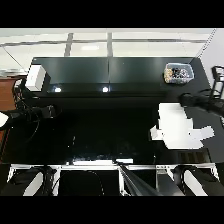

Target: Fold the box and place the chain.

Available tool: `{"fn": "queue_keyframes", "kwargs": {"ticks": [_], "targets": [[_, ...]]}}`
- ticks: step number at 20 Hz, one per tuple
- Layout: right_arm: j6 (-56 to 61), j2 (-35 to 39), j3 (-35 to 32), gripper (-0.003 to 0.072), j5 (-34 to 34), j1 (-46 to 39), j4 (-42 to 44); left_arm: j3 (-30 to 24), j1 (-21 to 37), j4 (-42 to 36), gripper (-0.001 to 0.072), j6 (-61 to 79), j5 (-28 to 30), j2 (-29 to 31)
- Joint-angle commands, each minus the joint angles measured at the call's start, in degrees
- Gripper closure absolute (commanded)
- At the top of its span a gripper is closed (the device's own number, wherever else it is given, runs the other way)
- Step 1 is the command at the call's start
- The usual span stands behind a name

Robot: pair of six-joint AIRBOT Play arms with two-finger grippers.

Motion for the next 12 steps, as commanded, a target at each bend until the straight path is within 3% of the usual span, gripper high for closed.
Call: {"fn": "queue_keyframes", "kwargs": {"ticks": [1, 3, 6, 7, 11, 12], "targets": [[18.03, -3.43, 3.45, -0.0015, 4.74, -11.72, -30.12, 0.02, -0.04, -2.1, -0.0003, 0.04, -0.44, -2.89], [14.51, -8.37, 6.56, -0.0015, 9.44, -23.45, -27.32, 0.02, -0.04, -2.1, -0.0003, 0.04, -0.42, -3.37], [-10.78, -16.59, 9.44, -0.0015, 21.86, -34.84, -4.31, 0.02, -0.04, -2.23, -0.0002, -0.02, -0.44, -3.48], [-17.05, -18.82, 9.4, -0.0015, 26.69, -35.71, -2.25, 0.02, -0.02, -2.71, -0.0002, -0.02, -0.44, -3.48], [-21.97, -23.04, 9.4, -0.0014, 29.62, -33.27, -9.27, 0.02, -0.04, -3.78, -0.0003, -0.15, -0.42, -3.5], [-23.54, -23.04, 9.4, 0.005, 28.85, -32.63, -8.81, 0.02, -0.04, -3.78, -0.0003, -0.15, -0.35, -3.52]]}}
